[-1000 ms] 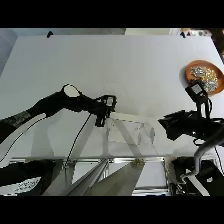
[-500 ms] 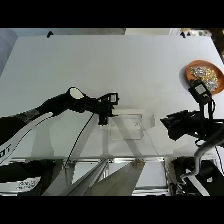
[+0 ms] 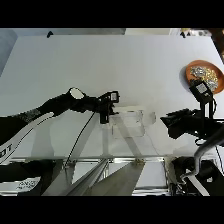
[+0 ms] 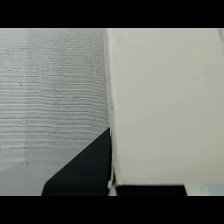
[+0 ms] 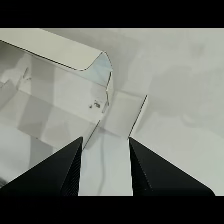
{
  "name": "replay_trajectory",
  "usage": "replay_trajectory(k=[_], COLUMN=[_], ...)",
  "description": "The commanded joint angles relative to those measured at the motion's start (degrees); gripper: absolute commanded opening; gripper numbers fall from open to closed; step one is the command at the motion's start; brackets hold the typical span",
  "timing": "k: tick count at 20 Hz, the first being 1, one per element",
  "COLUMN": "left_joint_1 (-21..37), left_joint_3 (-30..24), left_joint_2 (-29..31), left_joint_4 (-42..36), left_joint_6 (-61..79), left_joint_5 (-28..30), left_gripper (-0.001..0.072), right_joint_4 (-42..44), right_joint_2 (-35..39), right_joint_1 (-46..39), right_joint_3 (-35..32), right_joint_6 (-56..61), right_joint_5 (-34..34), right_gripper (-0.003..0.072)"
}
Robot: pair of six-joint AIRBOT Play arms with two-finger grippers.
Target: Fold the box and place the chain.
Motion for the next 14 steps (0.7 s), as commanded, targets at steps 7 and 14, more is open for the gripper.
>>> replay_trajectory(k=[7, 14], left_joint_1=[-0.2, -0.8], left_joint_3=[0.1, 1.7], left_joint_2=[0.2, 0.8], left_joint_4=[0.7, 4.6], left_joint_6=[0.3, 0.5], left_joint_5=[-0.7, -0.6], left_gripper=[0.0004, 0.0004], right_joint_4=[0.0, 0.0], right_joint_2=[0.0, 0.0], right_joint_1=[0.0, 0.0], right_joint_3=[0.0, 0.0], right_joint_6=[-0.2, -0.2], right_joint_5=[-0.2, -2.3], right_gripper=[0.0327, 0.0327])
